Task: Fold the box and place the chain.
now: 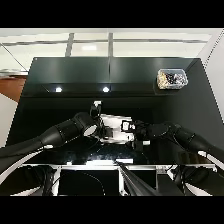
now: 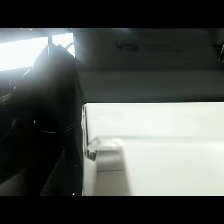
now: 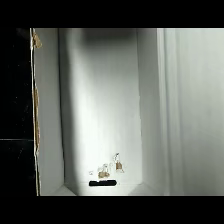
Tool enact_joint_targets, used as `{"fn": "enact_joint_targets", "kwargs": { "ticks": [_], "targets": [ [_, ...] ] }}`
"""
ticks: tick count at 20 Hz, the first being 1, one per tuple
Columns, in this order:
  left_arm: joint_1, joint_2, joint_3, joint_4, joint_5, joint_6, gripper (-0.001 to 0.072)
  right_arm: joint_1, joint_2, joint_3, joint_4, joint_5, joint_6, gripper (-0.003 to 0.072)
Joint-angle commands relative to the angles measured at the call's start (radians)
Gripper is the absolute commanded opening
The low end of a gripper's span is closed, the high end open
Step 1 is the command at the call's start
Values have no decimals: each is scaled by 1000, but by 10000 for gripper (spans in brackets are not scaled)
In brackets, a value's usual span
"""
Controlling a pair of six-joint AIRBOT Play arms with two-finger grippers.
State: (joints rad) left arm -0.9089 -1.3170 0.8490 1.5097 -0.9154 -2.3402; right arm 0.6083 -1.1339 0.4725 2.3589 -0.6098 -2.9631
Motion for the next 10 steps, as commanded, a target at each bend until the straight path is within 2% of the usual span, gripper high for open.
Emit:
{"fn": "enact_joint_targets", "kwargs": {
  "ticks": [1, 2, 3, 5, 6, 7, 10],
  "targets": [
    [0, -2, 1, 5, 16, -1, 493, 1, 0, 0, 0, -1, 0, 547],
    [0, -4, 1, 5, 17, 0, 445, 1, 0, 0, 0, -1, 0, 547],
    [0, -6, 1, 4, 17, 1, 334, 1, 0, 0, 0, -1, 0, 547],
    [0, -13, 1, 3, 16, 8, 199, 1, 0, 0, 0, -1, 0, 547],
    [0, -13, 1, 3, 17, 27, 89, 1, 0, 0, 0, -1, 0, 547],
    [0, -13, 1, -1, 18, 56, 32, 1, 0, 0, 0, -1, 1, 547],
    [0, -13, 1, -1, 11, 60, 32, 1, 0, 0, 0, -3, 1, 548]
  ]
}}
